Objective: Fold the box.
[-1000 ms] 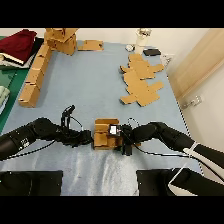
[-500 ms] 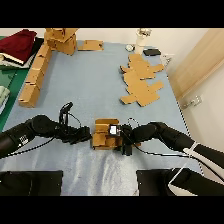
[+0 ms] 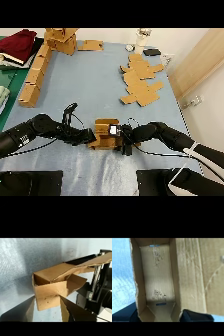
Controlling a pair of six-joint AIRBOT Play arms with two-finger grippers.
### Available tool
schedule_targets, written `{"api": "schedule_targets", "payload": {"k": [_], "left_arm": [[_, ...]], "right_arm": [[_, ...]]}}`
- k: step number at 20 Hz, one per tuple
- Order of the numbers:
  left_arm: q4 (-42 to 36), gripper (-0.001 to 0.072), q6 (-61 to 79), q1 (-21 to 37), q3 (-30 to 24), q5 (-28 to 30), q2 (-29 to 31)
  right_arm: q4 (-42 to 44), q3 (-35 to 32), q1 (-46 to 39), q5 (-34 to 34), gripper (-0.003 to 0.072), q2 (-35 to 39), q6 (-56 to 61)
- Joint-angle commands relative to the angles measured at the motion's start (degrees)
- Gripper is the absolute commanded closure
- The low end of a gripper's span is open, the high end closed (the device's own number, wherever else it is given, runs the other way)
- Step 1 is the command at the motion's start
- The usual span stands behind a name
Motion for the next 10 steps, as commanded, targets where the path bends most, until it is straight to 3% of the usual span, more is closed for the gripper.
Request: {"api": "schedule_targets", "payload": {"k": [1, 7, 10], "left_arm": [[-0.7, 0.0221, 0.7, -1.2, 0.1, 0.6, -1.0], [-1.2, 0.0221, 0.8, -1.2, 0.1, 6.0, -1.8], [-1.5, 0.0220, 0.3, -1.2, 0.1, 5.4, -1.8]], "right_arm": [[0.0, 0.0, 0.0, 0.0, 0.0129, 0.0, 0.0], [0.0, 0.0, 0.0, 0.0, 0.0129, 0.0, 0.0], [0.0, 0.0, 0.0, 0.0, 0.0128, 0.0, 0.0]]}}
